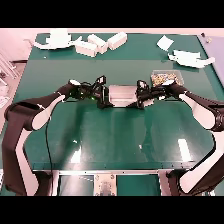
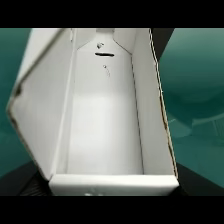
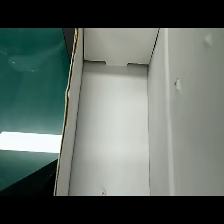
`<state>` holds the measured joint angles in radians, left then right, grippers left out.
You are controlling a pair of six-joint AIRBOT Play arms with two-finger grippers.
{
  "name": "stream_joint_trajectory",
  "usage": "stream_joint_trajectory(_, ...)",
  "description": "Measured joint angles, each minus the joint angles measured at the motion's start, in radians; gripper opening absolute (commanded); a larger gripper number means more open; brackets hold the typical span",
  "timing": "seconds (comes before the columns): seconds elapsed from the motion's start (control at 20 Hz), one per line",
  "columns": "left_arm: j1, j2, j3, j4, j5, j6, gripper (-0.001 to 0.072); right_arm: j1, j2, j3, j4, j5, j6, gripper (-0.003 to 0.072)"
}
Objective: Fold the box and place the chain.
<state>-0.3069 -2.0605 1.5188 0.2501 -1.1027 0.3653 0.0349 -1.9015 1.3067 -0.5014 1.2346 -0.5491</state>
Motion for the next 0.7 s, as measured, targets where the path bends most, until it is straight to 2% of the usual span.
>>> stream_joint_trajectory(0.7, 0.010, -0.004, 0.001, 0.005, -0.051, 0.008, 0.0705, 0.000, 0.000, 0.000, -0.007, 0.011, -0.003, 0.0594)
